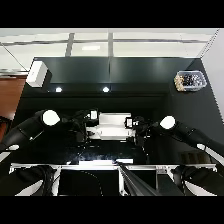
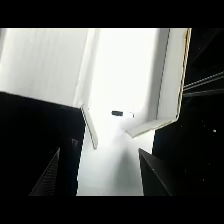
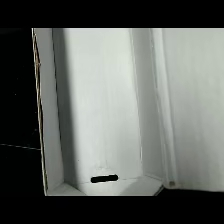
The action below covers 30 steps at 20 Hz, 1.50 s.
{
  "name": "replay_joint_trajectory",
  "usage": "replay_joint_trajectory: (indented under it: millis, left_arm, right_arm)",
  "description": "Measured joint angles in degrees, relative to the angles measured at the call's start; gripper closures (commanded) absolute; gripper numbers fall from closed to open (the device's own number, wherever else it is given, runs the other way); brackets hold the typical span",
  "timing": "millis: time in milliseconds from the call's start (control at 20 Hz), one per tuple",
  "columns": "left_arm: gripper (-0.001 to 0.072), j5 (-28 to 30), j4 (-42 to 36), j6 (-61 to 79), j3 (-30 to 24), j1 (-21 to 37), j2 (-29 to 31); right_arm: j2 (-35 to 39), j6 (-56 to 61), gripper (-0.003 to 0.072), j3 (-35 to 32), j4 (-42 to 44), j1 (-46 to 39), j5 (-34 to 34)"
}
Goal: Fold the box and place the chain.
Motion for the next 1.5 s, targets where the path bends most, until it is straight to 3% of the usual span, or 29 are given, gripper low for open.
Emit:
replay_joint_trajectory:
  millis: [50, 200, 250, 300, 350, 900, 1500]
  left_arm:
    - [0.0211, 0.3, -0.5, 0.4, 0.0, -0.2, -0.3]
    - [0.0226, 0.4, -1.5, 1.2, 0.0, -1.6, -0.8]
    - [0.0278, 0.4, -1.7, 1.5, 0.0, -2.3, -1.0]
    - [0.0391, 0.4, -1.7, 1.7, 0.0, -2.8, -1.0]
    - [0.0429, 0.4, -1.9, 1.9, 0.0, -3.1, -1.1]
    - [0.0436, 0.0, -2.7, 2.3, 0.0, -4.1, -2.5]
    - [0.0485, 1.5, -10.7, 3.2, 0.0, -4.1, -4.7]
  right_arm:
    - [0.0, 0.0, 0.0264, 0.0, 0.0, 0.0, 0.0]
    - [0.0, 0.0, 0.0264, 0.0, 0.0, 0.0, 0.0]
    - [0.0, 0.0, 0.0263, 0.0, 0.0, 0.0, 0.0]
    - [0.0, 0.0, 0.0264, 0.0, 0.0, 0.0, 0.0]
    - [0.0, 0.0, 0.0263, 0.0, 0.0, 0.0, 0.0]
    - [0.0, 0.0, 0.0263, 0.0, 0.0, 0.0, 0.0]
    - [0.0, 0.0, 0.0264, 0.0, 0.0, 0.0, 0.0]
